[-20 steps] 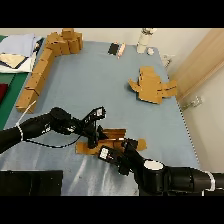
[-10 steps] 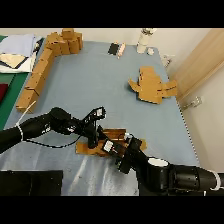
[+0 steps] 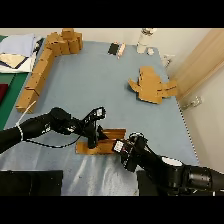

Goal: Fold the box.

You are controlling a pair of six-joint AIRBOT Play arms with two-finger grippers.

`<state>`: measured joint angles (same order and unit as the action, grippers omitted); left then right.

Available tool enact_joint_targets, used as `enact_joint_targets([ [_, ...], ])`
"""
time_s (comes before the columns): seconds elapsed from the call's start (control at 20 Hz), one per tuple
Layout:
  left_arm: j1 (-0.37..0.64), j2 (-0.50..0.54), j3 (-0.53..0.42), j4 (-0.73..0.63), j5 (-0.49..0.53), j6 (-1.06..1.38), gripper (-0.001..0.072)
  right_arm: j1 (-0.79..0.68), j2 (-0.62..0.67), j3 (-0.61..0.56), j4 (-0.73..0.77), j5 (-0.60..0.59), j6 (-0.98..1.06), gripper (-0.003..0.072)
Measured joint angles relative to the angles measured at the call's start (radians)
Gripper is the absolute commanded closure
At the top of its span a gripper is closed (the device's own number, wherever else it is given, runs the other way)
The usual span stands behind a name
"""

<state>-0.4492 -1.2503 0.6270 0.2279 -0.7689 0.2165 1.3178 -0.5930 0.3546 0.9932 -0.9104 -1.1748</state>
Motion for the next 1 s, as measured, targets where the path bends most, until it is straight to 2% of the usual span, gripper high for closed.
enact_joint_targets([
  [0.2,0.000,0.000,0.000,0.000,0.000,0.000,0.0696,-0.070,0.028,-0.022,-0.010,0.066,-0.082,-0.0034],
  [0.35,0.000,0.000,0.000,0.000,0.000,0.000,0.0696,-0.170,0.034,-0.027,0.089,0.134,-0.244,-0.0034],
  [0.6,0.000,0.000,0.000,0.000,0.000,0.000,0.0696,-0.444,0.029,-0.029,0.507,0.196,-0.763,-0.0034],
  [0.8,0.000,0.000,0.000,0.000,0.000,0.000,0.0696,-0.642,-0.058,-0.023,0.871,0.200,-1.216,-0.0034],
  [1.0,0.000,0.000,0.000,0.000,0.000,0.000,0.0696,-0.721,-0.187,0.016,1.026,0.185,-1.434,-0.0034],
])
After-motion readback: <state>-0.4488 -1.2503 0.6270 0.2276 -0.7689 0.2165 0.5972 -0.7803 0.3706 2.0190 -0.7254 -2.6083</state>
